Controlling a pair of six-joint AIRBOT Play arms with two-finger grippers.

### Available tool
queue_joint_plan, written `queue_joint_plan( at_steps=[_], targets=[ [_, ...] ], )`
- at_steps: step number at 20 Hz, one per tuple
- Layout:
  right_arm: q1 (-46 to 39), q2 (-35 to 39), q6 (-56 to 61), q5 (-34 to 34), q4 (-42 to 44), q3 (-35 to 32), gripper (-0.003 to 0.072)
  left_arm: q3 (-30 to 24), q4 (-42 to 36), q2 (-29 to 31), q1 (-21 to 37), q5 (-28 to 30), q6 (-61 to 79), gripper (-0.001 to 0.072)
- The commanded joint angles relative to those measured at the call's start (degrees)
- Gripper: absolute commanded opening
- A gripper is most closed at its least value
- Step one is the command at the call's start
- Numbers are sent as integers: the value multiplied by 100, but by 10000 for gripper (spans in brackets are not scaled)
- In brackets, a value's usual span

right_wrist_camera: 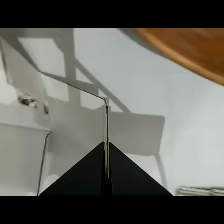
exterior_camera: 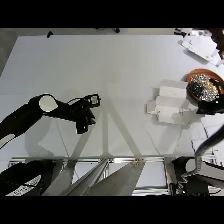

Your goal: Fold the box and place the chain.

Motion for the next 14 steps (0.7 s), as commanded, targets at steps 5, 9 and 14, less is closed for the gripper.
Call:
queue_joint_plan(
  at_steps=[5, 9, 14],
  targets=[
    [1810, 629, -234, -142, 1563, -348, 12, 7, 0, 2, -2, 2, 0, 234],
    [2811, 933, 133, -507, 2002, -745, 12, 7, 0, 2, -2, 7, 2, 234],
    [3606, 1058, 848, -949, 2033, -756, 12, 7, -28, 2, -4, -57, -2, 234]
  ],
)
